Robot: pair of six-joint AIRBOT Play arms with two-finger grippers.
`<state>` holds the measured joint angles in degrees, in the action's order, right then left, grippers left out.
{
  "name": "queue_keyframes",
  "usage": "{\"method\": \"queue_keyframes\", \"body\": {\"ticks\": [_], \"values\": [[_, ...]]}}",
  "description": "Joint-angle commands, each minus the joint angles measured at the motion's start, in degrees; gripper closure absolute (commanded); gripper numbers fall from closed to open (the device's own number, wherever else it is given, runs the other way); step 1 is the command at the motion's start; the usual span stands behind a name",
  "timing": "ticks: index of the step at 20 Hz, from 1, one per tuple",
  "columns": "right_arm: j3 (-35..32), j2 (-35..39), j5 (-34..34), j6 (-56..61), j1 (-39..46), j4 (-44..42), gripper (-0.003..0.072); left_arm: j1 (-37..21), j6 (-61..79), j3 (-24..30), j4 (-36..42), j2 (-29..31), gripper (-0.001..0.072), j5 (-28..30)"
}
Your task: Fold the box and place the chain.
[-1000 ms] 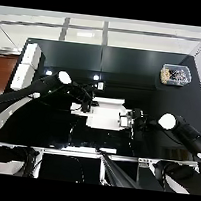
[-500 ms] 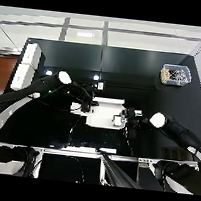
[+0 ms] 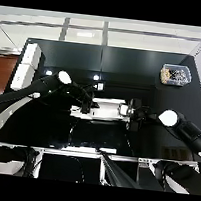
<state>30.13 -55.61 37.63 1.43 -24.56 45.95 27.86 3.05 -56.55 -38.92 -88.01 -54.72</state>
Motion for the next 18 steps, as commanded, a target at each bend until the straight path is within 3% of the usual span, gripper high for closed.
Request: {"method": "queue_keyframes", "body": {"ticks": [1, 7, 12, 16, 18], "values": [[0.2, 0.9, 1.1, 2.4, 0.6, -0.7, -0.0011, 0.0, 0.0, -0.1, 0.5, 0.0, 0.068, -1.0], [0.2, 0.9, 5.1, 1.5, 6.5, -3.7, -0.0011, 0.0, 0.0, -0.1, 0.2, 0.0, 0.0682, -0.7], [0.2, 0.7, 5.4, -5.8, 6.8, -8.5, -0.0011, 0.0, 0.0, -0.1, 0.1, 0.0, 0.0682, -0.8], [-0.6, -3.4, 7.2, -7.6, 7.0, -13.1, -0.0011, 1.1, -3.6, -0.1, -1.3, -0.9, 0.0681, 3.6], [-0.9, -5.7, 7.2, -11.2, 7.1, -15.0, -0.0011, 1.4, -3.5, -0.1, -1.7, -2.1, 0.0681, 2.6]]}}
